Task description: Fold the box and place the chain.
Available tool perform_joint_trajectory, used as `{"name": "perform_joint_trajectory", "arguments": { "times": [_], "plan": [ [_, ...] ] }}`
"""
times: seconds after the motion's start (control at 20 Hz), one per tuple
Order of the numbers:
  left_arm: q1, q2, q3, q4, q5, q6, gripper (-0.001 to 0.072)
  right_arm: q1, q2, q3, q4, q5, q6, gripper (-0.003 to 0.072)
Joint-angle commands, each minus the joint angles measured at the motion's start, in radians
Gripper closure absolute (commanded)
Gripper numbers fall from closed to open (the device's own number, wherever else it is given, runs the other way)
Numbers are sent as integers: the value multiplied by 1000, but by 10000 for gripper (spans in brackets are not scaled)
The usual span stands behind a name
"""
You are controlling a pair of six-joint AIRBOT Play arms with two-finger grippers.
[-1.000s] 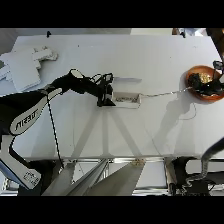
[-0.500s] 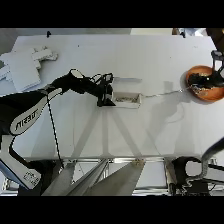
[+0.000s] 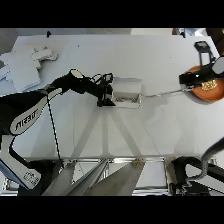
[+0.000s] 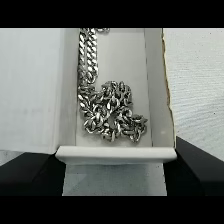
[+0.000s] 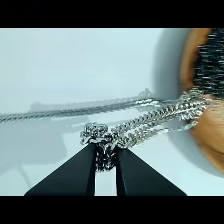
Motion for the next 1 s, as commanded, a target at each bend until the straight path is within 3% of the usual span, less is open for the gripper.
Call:
{"name": "perform_joint_trajectory", "arguments": {
  "times": [0.0, 0.3, 0.95],
  "plan": [
    [0, 0, 1, 0, 0, 0, 143, 105, 11, 1, 90, 100, -4, 680],
    [0, 0, 1, 0, 0, 0, 143, 218, 11, 2, 285, 117, -13, 680],
    [0, 0, 1, 0, 0, 0, 143, 354, -40, 2, 820, -89, -325, 680]
  ]
}}
